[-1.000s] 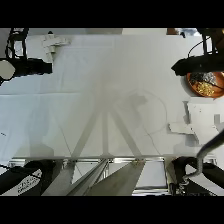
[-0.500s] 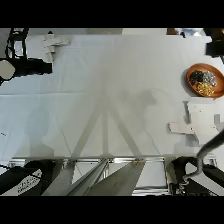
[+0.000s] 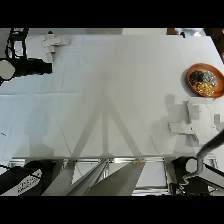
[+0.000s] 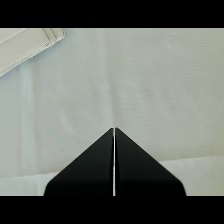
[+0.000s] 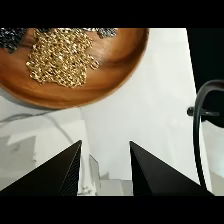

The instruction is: Fold the box and place the chain.

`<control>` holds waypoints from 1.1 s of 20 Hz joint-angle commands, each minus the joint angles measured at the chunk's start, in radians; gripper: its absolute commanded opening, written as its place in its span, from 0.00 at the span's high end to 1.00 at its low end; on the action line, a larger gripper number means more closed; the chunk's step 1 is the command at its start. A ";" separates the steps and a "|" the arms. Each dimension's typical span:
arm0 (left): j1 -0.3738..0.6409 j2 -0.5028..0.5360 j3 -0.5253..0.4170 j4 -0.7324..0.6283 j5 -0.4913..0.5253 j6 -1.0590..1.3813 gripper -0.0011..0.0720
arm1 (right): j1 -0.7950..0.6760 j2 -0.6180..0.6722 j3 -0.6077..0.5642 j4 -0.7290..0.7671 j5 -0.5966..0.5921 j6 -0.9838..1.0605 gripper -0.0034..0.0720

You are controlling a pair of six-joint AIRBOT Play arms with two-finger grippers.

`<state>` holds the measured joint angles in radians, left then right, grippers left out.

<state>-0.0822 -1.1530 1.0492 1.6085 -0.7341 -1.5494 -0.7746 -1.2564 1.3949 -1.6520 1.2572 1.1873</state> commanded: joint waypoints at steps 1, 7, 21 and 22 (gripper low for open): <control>0.001 -0.001 0.000 0.000 0.000 0.000 0.97 | -0.074 -0.080 0.001 -0.027 0.054 -0.051 0.50; 0.001 -0.001 0.000 0.000 0.000 0.000 0.97 | -0.164 -0.211 0.008 -0.077 0.044 -0.079 0.51; 0.001 -0.001 0.000 0.000 0.000 0.000 0.97 | -0.360 -0.264 0.008 0.077 0.261 -0.066 0.51; 0.001 -0.001 0.000 0.000 0.000 0.000 0.97 | -0.360 -0.277 0.008 0.092 0.285 -0.063 0.51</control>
